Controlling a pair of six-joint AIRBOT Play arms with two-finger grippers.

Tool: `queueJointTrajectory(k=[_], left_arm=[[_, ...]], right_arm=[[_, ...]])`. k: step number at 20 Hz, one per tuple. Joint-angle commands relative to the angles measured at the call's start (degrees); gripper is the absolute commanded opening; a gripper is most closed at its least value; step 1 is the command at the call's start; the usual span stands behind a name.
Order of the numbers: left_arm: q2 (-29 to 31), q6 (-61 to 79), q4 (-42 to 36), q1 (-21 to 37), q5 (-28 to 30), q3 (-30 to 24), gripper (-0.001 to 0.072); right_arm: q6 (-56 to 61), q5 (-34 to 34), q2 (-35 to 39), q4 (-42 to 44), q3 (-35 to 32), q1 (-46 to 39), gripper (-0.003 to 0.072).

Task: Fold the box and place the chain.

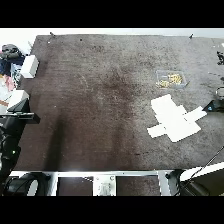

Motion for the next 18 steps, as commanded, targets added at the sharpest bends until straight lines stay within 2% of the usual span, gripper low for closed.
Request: queueJointTrajectory(k=[1,5,10,11,12,15,17,18], left_arm=[[0.0,0.0,0.0,0.0,0.0,0.0,0.0013],[0.0,0.0,0.0,0.0,0.0,0.0,0.0013],[0.0,0.0,0.0,0.0,0.0,0.0,0.0013],[0.0,0.0,0.0,0.0,0.0,0.0,0.0012],[0.0,0.0,0.0,0.0,0.0,0.0,0.0013],[0.0,0.0,0.0,0.0,0.0,0.0,0.0013],[0.0,0.0,0.0,0.0,0.0,0.0,0.0012],[0.0,0.0,0.0,0.0,0.0,0.0,0.0013]], right_arm=[[-2.1,4.3,-3.0,1.4,0.5,0.1,0.0412],[-6.2,6.8,-4.0,6.8,-0.5,0.3,0.0411],[-6.4,7.7,-5.7,4.3,-1.1,2.6,0.041],[-6.5,7.7,-5.7,4.3,-1.1,3.0,0.0386],[-6.5,7.9,-5.7,4.3,-1.1,3.3,0.0318],[-7.0,11.2,-6.0,4.3,-1.1,4.2,0.0316],[-6.9,11.3,-6.0,4.3,-1.1,4.2,0.0213],[-6.8,11.3,-5.9,4.3,-1.2,4.2,0.0212]])
